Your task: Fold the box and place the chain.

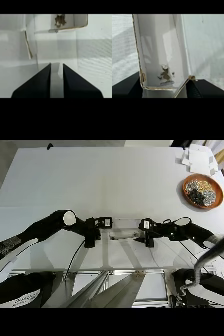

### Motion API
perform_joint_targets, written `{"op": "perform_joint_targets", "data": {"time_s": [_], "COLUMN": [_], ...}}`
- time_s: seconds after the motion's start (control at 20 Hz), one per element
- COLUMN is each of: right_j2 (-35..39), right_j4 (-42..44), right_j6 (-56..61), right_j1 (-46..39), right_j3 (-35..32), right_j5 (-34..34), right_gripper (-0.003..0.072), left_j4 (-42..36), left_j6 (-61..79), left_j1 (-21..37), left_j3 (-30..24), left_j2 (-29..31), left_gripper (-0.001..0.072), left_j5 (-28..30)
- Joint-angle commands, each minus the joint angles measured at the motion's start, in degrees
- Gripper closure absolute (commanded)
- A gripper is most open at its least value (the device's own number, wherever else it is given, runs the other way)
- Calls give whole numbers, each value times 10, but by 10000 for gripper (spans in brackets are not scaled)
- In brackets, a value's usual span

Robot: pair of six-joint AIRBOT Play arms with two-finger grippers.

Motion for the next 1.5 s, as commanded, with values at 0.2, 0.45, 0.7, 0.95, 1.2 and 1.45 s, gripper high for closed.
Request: {"op": "perform_joint_targets", "data": {"time_s": [0.2,0.45,0.7,0.95,1.2,1.45], "right_j2": [0,0,0,0,0,0], "right_j4": [0,0,0,0,0,0], "right_j6": [0,0,0,0,0,0], "right_j1": [0,0,0,0,0,0], "right_j3": [0,0,0,0,0,0], "right_j5": [0,0,0,0,0,0], "right_gripper": [351,351,351,351,351,351], "left_j4": [-24,-31,-35,-49,-63,-86], "left_j6": [70,117,131,160,179,179], "left_j1": [20,16,16,5,-12,-23], "left_j3": [0,0,0,0,0,0], "left_j2": [0,-1,-2,-2,-9,-9], "left_gripper": [419,420,420,421,424,442], "left_j5": [46,45,45,43,43,43]}}
